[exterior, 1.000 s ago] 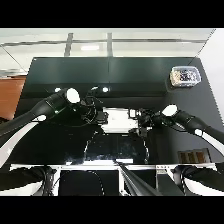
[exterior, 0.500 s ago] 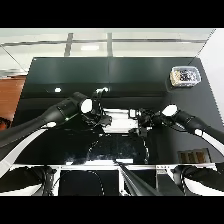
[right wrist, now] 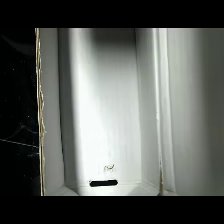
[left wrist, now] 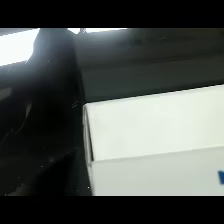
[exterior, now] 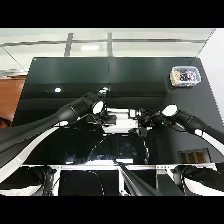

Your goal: Fold the box and place the chain.

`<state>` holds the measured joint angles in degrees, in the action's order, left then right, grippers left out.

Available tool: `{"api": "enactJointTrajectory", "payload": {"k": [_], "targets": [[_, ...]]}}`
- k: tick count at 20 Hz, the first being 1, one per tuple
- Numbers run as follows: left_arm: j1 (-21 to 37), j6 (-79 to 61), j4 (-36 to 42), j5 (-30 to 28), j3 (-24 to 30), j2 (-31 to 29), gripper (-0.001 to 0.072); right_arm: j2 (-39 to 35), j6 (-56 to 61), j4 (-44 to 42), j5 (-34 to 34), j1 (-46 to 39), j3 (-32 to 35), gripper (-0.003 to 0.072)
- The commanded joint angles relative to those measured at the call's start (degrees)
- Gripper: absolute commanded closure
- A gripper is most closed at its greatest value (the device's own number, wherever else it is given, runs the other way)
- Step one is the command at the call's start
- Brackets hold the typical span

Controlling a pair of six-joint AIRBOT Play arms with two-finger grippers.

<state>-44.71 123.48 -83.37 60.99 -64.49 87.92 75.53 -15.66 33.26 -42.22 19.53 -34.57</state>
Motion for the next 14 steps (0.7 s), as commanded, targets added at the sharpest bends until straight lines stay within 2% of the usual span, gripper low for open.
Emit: {"api": "enactJointTrajectory", "payload": {"k": [1,2,3,6,7,8,9,10,13,14], "targets": [[-0.26,1.90,-0.37,1.09,-0.33,0.37,0.0569,-0.04,0.00,-0.02,0.00,0.00,-0.07,0.0589],[-0.31,1.90,-0.37,1.11,-0.33,0.37,0.0588,-0.04,0.00,0.00,0.00,0.00,-0.07,0.0589],[-0.33,1.92,-0.24,1.11,-0.33,0.37,0.0683,-0.02,0.00,-0.02,0.00,0.00,-0.07,0.0589],[-0.33,2.36,-0.13,1.11,-0.33,0.37,0.0683,-0.04,0.00,-0.02,0.00,0.00,-0.07,0.0589],[-0.31,2.36,-0.04,1.14,-0.37,0.37,0.0641,-0.02,0.00,0.00,0.00,0.00,-0.07,0.0589],[-0.33,2.34,-0.02,1.25,-0.50,0.37,0.0402,-0.02,0.00,-0.02,0.00,0.00,-0.07,0.0589],[-0.31,2.36,0.00,1.36,-0.68,0.37,0.0202,-0.02,0.00,-0.02,0.00,0.00,-0.07,0.0589],[-0.28,2.36,-0.17,1.64,-0.85,0.37,0.0184,-0.04,0.00,-0.02,0.00,0.00,-0.07,0.0589],[-0.31,4.55,-1.99,1.66,-0.87,0.39,0.0190,-0.02,0.00,-0.02,0.00,0.00,-0.07,0.0589],[-0.28,4.55,-2.12,1.46,-0.87,0.39,0.0224,-0.02,0.00,-0.02,0.00,0.00,-0.07,0.0589]]}}
